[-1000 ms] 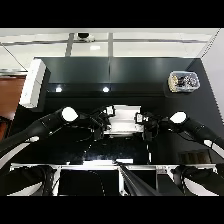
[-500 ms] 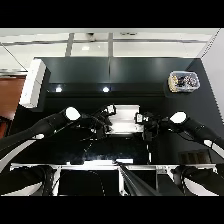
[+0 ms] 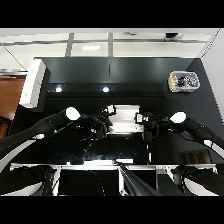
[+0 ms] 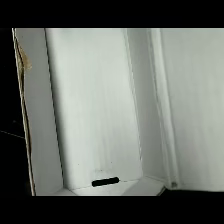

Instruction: Fold the box and place the chain.

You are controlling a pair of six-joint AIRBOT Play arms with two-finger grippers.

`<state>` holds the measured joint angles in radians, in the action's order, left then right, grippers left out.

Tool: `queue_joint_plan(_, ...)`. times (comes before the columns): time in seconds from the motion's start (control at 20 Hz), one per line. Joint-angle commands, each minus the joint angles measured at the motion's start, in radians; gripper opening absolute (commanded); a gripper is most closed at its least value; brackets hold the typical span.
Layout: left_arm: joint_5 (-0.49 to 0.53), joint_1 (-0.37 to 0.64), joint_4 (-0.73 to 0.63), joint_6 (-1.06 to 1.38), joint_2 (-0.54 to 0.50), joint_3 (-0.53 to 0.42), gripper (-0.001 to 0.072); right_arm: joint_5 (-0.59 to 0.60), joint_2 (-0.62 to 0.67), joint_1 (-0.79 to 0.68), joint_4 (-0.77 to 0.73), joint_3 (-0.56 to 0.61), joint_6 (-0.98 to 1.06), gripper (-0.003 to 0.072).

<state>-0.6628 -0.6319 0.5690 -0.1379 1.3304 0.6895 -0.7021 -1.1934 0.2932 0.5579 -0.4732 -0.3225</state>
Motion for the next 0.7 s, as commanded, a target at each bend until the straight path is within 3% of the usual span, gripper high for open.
queue_joint_plan(0.0,-0.003,0.004,0.005,-0.001,-0.006,0.000,0.0222,0.000,-0.001,0.000,0.000,0.001,0.000,0.0546)
queue_joint_plan(0.05,-0.010,0.010,0.022,-0.007,-0.020,0.000,0.0086,0.000,-0.001,0.000,0.000,0.001,0.001,0.0546)
queue_joint_plan(0.1,-0.036,0.023,0.051,-0.023,-0.043,0.000,0.0025,0.000,-0.001,0.000,0.000,0.001,0.000,0.0546)
queue_joint_plan(0.25,-0.138,0.093,0.220,-0.231,-0.155,0.000,0.0024,0.000,-0.001,0.000,0.000,0.001,0.001,0.0546)
queue_joint_plan(0.4,-0.177,0.221,0.386,-0.646,-0.284,-0.002,0.0024,0.000,-0.001,0.000,0.000,0.001,0.001,0.0546)
queue_joint_plan(0.55,-0.200,0.393,0.417,-1.097,-0.296,-0.038,0.0024,0.000,-0.001,0.000,0.000,0.001,0.000,0.0546)
queue_joint_plan(0.65,-0.238,0.481,0.402,-1.269,-0.267,-0.080,0.0025,0.000,-0.001,0.000,0.000,0.001,0.000,0.0546)
